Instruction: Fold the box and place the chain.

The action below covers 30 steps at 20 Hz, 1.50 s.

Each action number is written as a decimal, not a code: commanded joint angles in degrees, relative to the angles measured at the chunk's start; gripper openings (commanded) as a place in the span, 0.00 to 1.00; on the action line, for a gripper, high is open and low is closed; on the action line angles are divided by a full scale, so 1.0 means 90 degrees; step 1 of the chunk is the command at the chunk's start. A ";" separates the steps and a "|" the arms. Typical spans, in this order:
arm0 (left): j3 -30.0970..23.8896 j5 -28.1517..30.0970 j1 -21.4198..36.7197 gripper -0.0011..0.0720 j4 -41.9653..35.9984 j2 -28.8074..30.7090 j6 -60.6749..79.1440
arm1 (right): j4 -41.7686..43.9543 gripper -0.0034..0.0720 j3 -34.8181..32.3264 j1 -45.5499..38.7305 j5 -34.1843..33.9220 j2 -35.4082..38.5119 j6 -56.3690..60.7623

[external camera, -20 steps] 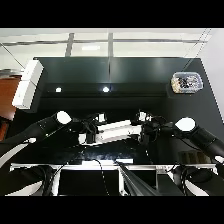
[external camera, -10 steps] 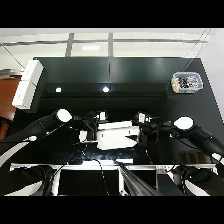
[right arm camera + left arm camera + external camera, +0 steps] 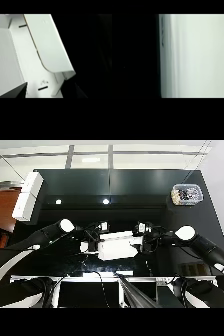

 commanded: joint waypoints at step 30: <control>0.0007 -0.0114 0.0005 0.05 0.0233 -0.0015 -0.0155 | -0.0925 0.98 -0.0185 0.1421 -0.1443 0.0440 0.2159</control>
